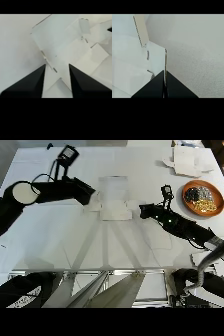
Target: Fold the box and place the chain.
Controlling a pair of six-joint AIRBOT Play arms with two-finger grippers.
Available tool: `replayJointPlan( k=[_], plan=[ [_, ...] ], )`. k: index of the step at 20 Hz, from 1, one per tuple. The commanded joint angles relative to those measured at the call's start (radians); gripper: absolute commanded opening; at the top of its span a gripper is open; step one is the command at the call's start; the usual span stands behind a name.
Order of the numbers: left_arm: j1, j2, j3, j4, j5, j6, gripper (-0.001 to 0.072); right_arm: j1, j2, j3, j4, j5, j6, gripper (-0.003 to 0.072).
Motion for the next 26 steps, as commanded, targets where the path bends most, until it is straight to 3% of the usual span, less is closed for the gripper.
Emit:
replayJointPlan(
  k=[1, 2, 5, 8, 11, 14, 16, 22, 25, 26],
  plan=[
    [0.151, -0.065, 0.033, -0.042, -0.048, 0.002, 0.0625, 0.001, 0.000, -0.001, 0.000, 0.000, 0.000, 0.0015],
    [0.188, -0.115, 0.069, -0.047, -0.100, 0.002, 0.0696, 0.001, 0.000, -0.001, 0.000, 0.001, 0.000, 0.0015],
    [0.236, -0.315, 0.236, -0.111, -0.317, 0.040, 0.0699, 0.001, 0.000, -0.001, 0.000, 0.002, 0.000, 0.0015],
    [0.229, -0.528, 0.414, -0.267, -0.506, 0.224, 0.0698, 0.001, 0.000, -0.001, 0.000, 0.002, 0.000, 0.0015],
    [0.208, -0.687, 0.538, -0.386, -0.534, 0.298, 0.0691, 0.001, 0.000, -0.001, 0.000, 0.002, 0.000, 0.0015],
    [0.172, -0.812, 0.668, -0.397, -0.620, 0.336, 0.0691, 0.001, 0.000, -0.001, 0.000, 0.002, 0.000, 0.0015],
    [0.143, -0.861, 0.715, -0.395, -0.655, 0.344, 0.0691, 0.001, 0.000, -0.001, 0.000, 0.002, 0.000, 0.0015],
    [0.103, -0.903, 0.719, -0.362, -0.636, 0.377, 0.0675, 0.001, 0.000, -0.001, 0.000, 0.002, 0.000, 0.0015],
    [0.103, -0.903, 0.719, -0.343, -0.689, 0.407, 0.0482, 0.001, 0.000, -0.001, 0.000, 0.002, 0.000, 0.0015],
    [0.103, -0.903, 0.719, -0.340, -0.699, 0.420, 0.0461, 0.001, 0.000, -0.001, 0.000, 0.002, 0.000, 0.0015]
  ],
)
